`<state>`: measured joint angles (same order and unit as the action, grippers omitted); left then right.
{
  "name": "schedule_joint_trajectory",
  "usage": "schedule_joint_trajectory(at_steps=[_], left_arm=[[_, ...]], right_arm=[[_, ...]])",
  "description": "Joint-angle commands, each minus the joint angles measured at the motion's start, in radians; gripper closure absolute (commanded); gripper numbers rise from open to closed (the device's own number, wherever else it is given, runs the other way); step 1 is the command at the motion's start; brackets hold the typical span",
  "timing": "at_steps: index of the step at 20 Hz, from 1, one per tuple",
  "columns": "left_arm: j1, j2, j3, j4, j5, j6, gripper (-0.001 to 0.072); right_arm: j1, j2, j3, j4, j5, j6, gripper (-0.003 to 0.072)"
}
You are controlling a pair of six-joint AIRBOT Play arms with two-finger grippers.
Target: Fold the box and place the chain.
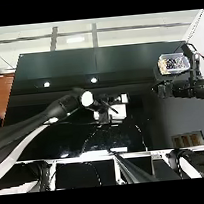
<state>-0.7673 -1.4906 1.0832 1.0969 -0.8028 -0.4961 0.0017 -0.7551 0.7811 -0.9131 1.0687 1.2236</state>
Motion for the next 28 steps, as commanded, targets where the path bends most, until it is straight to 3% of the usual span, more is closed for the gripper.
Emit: schedule_joint_trajectory(at_steps=[1, 7, 9, 12, 15, 20, 23, 24, 25, 28], left_arm=[[0.124, 0.067, 0.019, 0.084, 0.010, -0.126, 0.0432], [0.652, 0.062, 0.090, 0.149, 0.021, -0.350, 0.0433], [0.841, -0.004, 0.169, 0.149, 0.013, -0.446, 0.0433], [1.018, -0.177, 0.373, 0.149, -0.060, -0.550, 0.0432], [1.081, -0.347, 0.576, 0.150, -0.096, -0.572, 0.0432], [1.085, -0.562, 0.855, 0.217, -0.151, -0.572, 0.0430], [1.085, -0.645, 0.958, 0.228, -0.225, -0.585, 0.0410], [1.085, -0.645, 0.958, 0.229, -0.214, -0.592, 0.0284], [1.085, -0.642, 0.963, 0.231, -0.211, -0.600, 0.0001], [1.085, -0.571, 0.986, 0.228, -0.230, -0.665, -0.0003]], right_arm=[[0.000, 0.000, 0.000, -0.012, -0.008, 0.002, 0.0672], [0.000, 0.000, 0.000, -0.011, -0.026, 0.006, 0.0673], [0.000, -0.002, 0.000, -0.011, -0.027, 0.030, 0.0672], [0.000, -0.002, 0.000, -0.005, -0.027, 0.037, 0.0672], [0.000, -0.002, 0.000, -0.003, -0.026, 0.054, 0.0672], [0.000, -0.002, 0.000, -0.003, -0.026, 0.083, 0.0672], [0.000, -0.002, 0.000, -0.003, -0.027, 0.090, 0.0672], [0.000, -0.002, 0.000, -0.003, -0.026, 0.090, 0.0672], [0.000, -0.002, 0.000, -0.003, -0.026, 0.090, 0.0672], [0.000, -0.002, 0.000, -0.003, -0.026, 0.090, 0.0672]])
